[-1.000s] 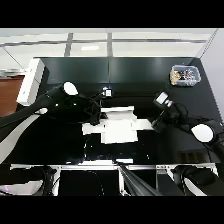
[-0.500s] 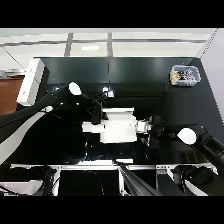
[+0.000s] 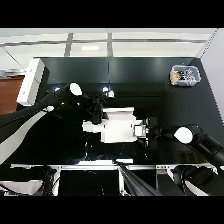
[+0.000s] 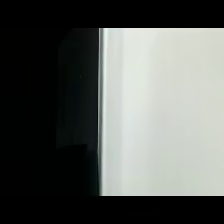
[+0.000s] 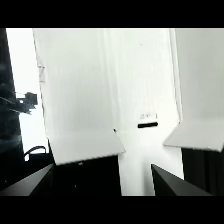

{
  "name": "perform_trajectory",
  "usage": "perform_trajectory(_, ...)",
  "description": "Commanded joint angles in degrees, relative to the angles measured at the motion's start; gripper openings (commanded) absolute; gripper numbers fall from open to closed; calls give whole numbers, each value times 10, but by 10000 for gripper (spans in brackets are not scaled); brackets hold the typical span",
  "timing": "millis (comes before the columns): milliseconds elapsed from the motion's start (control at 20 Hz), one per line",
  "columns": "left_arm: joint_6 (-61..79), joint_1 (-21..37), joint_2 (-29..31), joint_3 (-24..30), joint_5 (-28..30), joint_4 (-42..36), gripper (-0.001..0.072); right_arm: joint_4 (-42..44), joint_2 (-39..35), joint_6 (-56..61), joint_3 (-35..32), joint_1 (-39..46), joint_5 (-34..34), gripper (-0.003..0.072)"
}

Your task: Fold the box and place the chain.

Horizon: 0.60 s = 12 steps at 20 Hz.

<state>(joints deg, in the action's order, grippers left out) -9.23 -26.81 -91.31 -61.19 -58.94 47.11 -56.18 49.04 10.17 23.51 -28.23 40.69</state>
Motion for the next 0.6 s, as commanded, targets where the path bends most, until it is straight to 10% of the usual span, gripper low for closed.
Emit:
perform_trajectory(0,0,0,0,0,2,2,24,34,13,-45,0,-17,2,707)
perform_trajectory(550,0,0,0,0,2,2,24,37,83,-49,0,-68,-91,707)
